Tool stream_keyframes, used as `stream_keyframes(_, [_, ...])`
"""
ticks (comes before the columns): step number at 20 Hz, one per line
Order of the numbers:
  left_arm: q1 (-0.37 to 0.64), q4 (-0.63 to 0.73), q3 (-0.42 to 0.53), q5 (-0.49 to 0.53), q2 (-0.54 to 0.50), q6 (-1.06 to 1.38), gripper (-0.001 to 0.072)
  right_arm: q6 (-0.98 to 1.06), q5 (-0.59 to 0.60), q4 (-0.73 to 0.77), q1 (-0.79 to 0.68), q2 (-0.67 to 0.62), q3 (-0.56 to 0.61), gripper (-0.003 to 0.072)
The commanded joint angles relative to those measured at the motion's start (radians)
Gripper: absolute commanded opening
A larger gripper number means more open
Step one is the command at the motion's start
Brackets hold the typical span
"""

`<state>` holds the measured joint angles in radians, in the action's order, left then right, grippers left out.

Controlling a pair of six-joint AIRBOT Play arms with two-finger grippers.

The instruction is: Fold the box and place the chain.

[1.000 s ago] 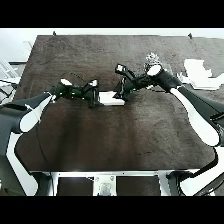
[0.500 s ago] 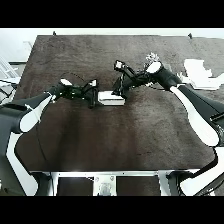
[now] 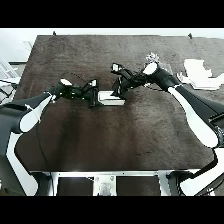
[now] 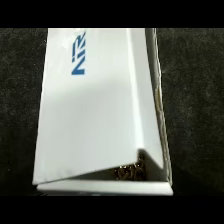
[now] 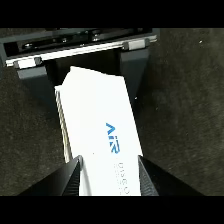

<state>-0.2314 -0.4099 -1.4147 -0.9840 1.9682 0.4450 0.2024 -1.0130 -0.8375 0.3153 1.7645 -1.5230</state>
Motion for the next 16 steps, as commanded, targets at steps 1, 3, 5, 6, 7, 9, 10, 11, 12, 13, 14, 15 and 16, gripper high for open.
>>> stream_keyframes(1, [0.000, -0.001, 0.000, -0.001, -0.001, 0.001, 0.0290, 0.025, 0.000, -0.013, 0.001, 0.001, 0.019, 0.0401])
stream_keyframes(3, [0.000, -0.001, 0.000, -0.001, -0.001, 0.001, 0.0290, 0.025, 0.003, -0.012, 0.002, 0.001, 0.035, 0.0400])
stream_keyframes(5, [-0.001, -0.001, 0.000, -0.001, -0.001, 0.001, 0.0289, 0.025, 0.010, -0.008, 0.002, 0.001, 0.045, 0.0363])
stream_keyframes(6, [0.000, -0.001, 0.000, -0.002, -0.001, 0.001, 0.0289, 0.025, 0.010, -0.001, 0.002, 0.001, 0.050, 0.0363])
stream_keyframes(7, [-0.001, 0.000, 0.000, -0.002, -0.001, 0.001, 0.0290, 0.025, 0.010, 0.019, 0.002, 0.001, 0.058, 0.0364])
stream_keyframes(9, [-0.001, 0.000, 0.000, -0.001, -0.001, 0.001, 0.0290, 0.021, -0.007, 0.064, 0.002, 0.001, 0.078, 0.0365])
stream_keyframes(10, [-0.001, 0.000, 0.000, -0.001, -0.001, 0.001, 0.0290, 0.001, -0.020, 0.087, 0.002, 0.001, 0.092, 0.0365])
stream_keyframes(11, [-0.001, -0.001, 0.000, -0.001, -0.001, 0.001, 0.0290, -0.025, -0.026, 0.105, 0.001, 0.001, 0.108, 0.0365])
stream_keyframes(12, [0.000, -0.001, 0.000, -0.001, -0.001, 0.001, 0.0290, -0.040, -0.027, 0.114, 0.001, 0.001, 0.117, 0.0369])
stream_keyframes(13, [-0.001, -0.001, 0.000, -0.001, -0.001, 0.001, 0.0290, -0.051, -0.028, 0.122, 0.000, 0.001, 0.120, 0.0386])
stream_keyframes(14, [-0.001, -0.001, 0.000, -0.002, -0.001, 0.001, 0.0290, -0.061, -0.028, 0.132, -0.001, 0.000, 0.120, 0.0388])
stream_keyframes(15, [-0.001, -0.001, 0.000, -0.001, 0.000, 0.001, 0.0290, -0.074, -0.029, 0.142, -0.001, 0.000, 0.120, 0.0388])
stream_keyframes(16, [-0.001, -0.001, 0.000, -0.001, 0.000, 0.001, 0.0290, -0.084, -0.029, 0.151, -0.001, 0.000, 0.119, 0.0396])
